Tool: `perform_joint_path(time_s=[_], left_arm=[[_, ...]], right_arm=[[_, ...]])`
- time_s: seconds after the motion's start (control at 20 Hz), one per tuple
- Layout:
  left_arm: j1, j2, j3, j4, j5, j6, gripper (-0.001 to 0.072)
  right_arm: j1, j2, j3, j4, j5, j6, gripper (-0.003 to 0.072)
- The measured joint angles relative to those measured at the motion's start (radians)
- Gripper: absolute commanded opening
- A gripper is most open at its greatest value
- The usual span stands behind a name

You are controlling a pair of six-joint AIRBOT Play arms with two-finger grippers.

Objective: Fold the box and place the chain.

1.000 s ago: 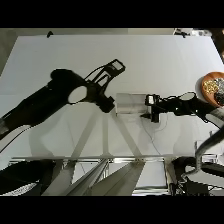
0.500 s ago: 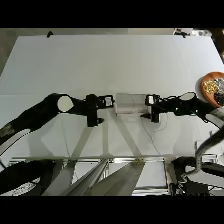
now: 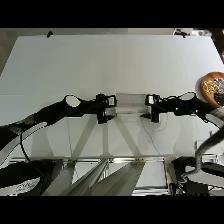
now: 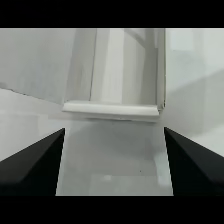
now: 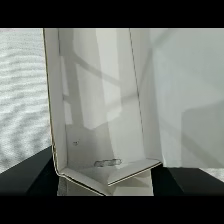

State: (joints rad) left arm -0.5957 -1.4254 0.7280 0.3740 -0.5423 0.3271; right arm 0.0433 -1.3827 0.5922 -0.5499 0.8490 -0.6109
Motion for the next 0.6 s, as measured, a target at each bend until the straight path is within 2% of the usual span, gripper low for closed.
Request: perform_joint_path(time_s=[0.25, 0.6], left_arm=[[0.000, -0.011, 0.000, -0.089, 0.011, 0.064, 0.0701], [0.000, -0.013, 0.000, -0.121, -0.027, 0.112, 0.0700]], right_arm=[[0.000, 0.000, 0.000, 0.000, 0.000, 0.000, 0.0411], [0.000, 0.000, 0.000, 0.000, 0.000, -0.001, 0.0411]])
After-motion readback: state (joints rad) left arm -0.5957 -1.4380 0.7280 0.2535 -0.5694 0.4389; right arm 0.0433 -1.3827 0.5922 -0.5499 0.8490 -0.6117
